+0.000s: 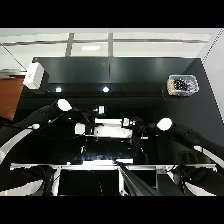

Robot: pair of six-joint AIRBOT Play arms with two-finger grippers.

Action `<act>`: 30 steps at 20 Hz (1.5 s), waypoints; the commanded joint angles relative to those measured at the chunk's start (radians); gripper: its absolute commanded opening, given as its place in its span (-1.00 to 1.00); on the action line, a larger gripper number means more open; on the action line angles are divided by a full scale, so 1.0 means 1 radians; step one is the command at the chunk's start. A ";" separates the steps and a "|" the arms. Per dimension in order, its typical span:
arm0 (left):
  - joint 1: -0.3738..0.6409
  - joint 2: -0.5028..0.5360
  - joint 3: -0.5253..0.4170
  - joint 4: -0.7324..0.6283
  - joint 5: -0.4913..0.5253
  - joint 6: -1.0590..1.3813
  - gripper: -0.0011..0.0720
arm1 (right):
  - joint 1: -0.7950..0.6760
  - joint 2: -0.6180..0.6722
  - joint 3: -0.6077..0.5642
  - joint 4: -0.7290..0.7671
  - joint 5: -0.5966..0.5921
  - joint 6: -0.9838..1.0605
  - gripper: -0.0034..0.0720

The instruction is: Fold the box and place the chain.

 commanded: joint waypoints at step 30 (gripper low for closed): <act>0.002 0.002 0.000 0.001 0.000 -0.073 -0.79 | 0.003 -0.018 0.022 0.059 0.016 -0.069 0.60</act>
